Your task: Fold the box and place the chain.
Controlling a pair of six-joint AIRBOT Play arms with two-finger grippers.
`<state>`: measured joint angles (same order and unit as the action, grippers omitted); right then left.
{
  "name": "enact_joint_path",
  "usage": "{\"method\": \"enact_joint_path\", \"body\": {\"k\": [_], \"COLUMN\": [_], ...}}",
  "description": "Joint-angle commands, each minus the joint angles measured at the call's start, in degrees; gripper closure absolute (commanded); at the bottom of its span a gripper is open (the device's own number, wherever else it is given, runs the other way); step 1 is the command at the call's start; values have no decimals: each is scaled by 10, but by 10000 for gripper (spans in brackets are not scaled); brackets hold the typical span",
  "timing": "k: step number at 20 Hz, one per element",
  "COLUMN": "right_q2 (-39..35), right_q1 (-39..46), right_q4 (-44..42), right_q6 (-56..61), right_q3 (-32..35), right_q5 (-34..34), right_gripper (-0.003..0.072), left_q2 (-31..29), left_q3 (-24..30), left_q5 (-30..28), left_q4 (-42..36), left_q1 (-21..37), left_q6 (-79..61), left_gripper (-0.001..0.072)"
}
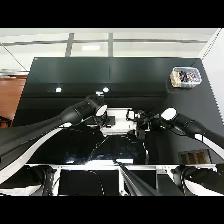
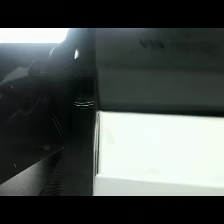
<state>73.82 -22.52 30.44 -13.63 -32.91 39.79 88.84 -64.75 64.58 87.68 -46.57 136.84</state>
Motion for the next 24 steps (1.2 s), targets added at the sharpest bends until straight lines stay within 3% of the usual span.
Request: {"method": "enact_joint_path", "body": {"k": [1,6,9,12,16,17,18,24], "right_q2": [0,0,0,0,-2,-5,-10,-63], "right_q1": [0,0,0,0,0,1,0,0], "right_q4": [0,1,1,1,23,29,33,122], "right_q6": [1,1,1,1,49,67,77,76], "right_q3": [0,0,0,0,0,0,0,0], "right_q5": [0,0,0,0,0,0,0,7], "right_gripper": [520,520,520,520,500,247,57,58], "left_q2": [-1,-1,-1,-1,-1,-1,-1,-1], "left_q3": [-1,-1,-1,-1,-1,-1,-1,-1], "left_q5": [12,13,13,13,21,21,21,20], "left_q4": [4,6,6,6,6,6,6,3], "left_q1": [0,0,0,0,0,0,0,0], "left_q6": [-5,-5,-16,-16,-24,-29,-29,-29], "left_gripper": [222,227,567,682,683,683,683,683]}}
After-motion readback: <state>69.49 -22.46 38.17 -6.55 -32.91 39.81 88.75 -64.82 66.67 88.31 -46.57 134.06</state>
